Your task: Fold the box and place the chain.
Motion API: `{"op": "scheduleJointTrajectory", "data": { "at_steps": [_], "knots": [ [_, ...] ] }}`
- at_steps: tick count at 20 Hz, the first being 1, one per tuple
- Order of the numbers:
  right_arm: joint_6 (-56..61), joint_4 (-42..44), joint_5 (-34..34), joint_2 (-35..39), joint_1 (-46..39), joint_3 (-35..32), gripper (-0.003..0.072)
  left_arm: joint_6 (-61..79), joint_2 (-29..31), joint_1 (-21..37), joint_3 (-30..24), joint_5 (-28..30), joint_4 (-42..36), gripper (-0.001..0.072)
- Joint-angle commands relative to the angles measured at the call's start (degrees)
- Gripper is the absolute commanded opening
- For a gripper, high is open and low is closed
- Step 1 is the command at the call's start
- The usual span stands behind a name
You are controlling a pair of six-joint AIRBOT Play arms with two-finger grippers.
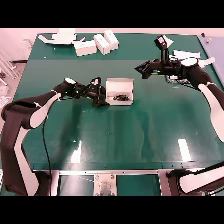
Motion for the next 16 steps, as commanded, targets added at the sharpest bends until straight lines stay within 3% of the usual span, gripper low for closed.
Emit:
{"op": "scheduleJointTrajectory", "data": {
  "at_steps": [1,9,10,13,16],
  "knots": [
    [-1.81,3.17,8.22,-5.88,-0.31,5.14,0.0010,0.00,0.04,0.02,0.04,0.07,0.00,0.0509],
    [-1.51,2.12,21.88,-6.64,0.50,5.77,0.0029,0.00,0.04,0.02,0.04,0.02,0.00,0.0509],
    [-0.72,0.98,22.91,-6.64,0.72,5.77,0.0079,0.00,0.04,0.02,0.04,0.02,0.00,0.0509],
    [1.99,-5.40,25.14,-6.62,1.57,5.77,0.0079,0.00,0.04,0.02,0.04,0.07,0.00,0.0509],
    [2.27,-6.19,27.98,-6.62,1.97,5.77,0.0079,0.00,0.04,0.02,0.04,0.07,0.00,0.0509]
  ]
}}
